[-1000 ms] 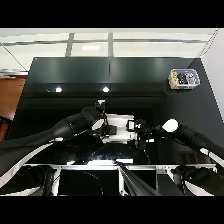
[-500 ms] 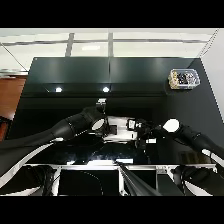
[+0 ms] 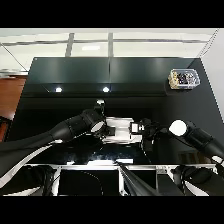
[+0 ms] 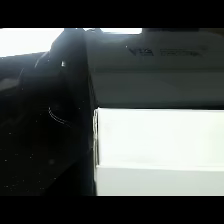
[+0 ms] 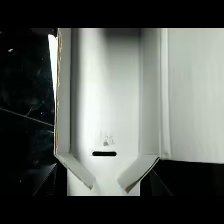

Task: Fold the box and place the chain.

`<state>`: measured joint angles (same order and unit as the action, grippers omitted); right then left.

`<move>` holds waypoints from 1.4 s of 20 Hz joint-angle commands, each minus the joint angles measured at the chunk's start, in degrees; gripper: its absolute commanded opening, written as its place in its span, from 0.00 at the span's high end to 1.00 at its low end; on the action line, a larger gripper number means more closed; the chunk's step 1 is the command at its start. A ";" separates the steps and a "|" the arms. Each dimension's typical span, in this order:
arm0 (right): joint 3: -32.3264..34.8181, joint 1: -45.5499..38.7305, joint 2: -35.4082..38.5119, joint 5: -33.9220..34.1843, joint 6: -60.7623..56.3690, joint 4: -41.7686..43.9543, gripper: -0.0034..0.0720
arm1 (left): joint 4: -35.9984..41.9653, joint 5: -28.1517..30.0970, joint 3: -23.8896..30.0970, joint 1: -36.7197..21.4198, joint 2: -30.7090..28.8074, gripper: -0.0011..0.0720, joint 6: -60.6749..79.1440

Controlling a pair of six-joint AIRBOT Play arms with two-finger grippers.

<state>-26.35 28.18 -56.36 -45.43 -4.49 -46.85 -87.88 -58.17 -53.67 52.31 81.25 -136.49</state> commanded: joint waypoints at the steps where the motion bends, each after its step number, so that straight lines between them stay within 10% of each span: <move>1: 0.31 0.04 0.09 -0.26 2.93 -1.40 0.07 | -1.68 0.70 0.37 0.09 0.04 0.95 -0.24; 4: 0.31 0.15 -1.14 2.08 5.86 0.81 0.12 | -1.68 0.55 0.37 0.09 0.04 0.95 -0.07; 5: 0.31 0.13 -1.44 2.12 6.03 2.16 0.38 | -1.68 0.55 0.37 0.09 0.04 0.95 -0.04; 8: 0.31 0.15 -2.40 2.10 5.46 5.38 0.63 | -1.68 0.55 0.37 0.09 0.04 0.95 -0.04; 18: 0.35 0.13 -7.26 2.56 1.46 18.64 0.64 | -1.68 0.72 0.37 0.09 0.04 0.95 -0.04; 19: 0.35 0.13 -7.26 2.58 1.49 18.23 0.79 | -1.66 0.70 0.37 0.09 0.04 0.95 -0.04; 20: 0.35 0.13 -7.26 2.56 1.46 18.14 0.76 | -1.68 0.68 0.37 0.09 0.04 0.95 -0.04; 21: 0.35 0.13 -7.26 2.78 1.46 18.14 0.50 | -1.68 0.70 0.37 0.09 0.04 0.95 -0.04; 22: 0.35 0.13 -7.26 2.91 1.44 17.94 0.51 | -1.66 0.70 0.37 0.09 0.04 0.95 -0.04; 23: 0.35 0.13 -7.26 3.02 0.85 17.84 0.78 | -1.66 0.68 0.37 0.09 0.04 0.95 -0.04; 28: -0.96 -3.98 -3.87 0.94 -19.32 13.00 0.94 | -1.44 0.61 0.37 0.09 0.04 0.95 -0.04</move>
<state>-26.46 26.76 -62.28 -42.85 -10.09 -30.11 -89.56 -57.56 -53.30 52.40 81.25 -136.55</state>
